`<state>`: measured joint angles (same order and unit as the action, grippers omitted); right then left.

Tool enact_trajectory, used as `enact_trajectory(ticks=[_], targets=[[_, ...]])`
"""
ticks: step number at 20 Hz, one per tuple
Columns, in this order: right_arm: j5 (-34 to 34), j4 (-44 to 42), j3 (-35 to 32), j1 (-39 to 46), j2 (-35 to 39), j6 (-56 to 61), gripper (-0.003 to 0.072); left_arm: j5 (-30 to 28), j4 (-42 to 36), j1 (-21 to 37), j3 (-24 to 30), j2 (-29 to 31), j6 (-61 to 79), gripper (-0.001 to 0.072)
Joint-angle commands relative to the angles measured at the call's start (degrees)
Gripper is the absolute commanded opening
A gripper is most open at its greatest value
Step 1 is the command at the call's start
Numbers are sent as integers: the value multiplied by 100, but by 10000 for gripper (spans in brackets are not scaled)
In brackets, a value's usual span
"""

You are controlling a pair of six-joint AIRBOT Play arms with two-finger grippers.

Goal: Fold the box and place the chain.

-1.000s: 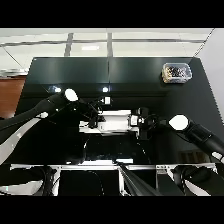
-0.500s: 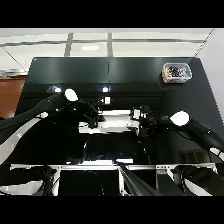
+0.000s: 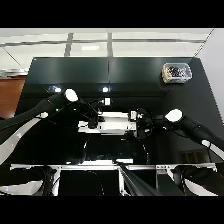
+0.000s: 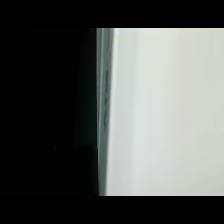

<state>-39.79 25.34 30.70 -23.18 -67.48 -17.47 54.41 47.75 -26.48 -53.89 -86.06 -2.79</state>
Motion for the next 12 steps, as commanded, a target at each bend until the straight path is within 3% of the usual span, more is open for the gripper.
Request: enact_trajectory(ticks=[1,12], targets=[[-70,-24,4,-4,-243,-195,695,-15,24,-2,0,0,-17,23],[-114,197,212,-15,-619,33,695,7,-44,-4,9,-11,-22,23]])
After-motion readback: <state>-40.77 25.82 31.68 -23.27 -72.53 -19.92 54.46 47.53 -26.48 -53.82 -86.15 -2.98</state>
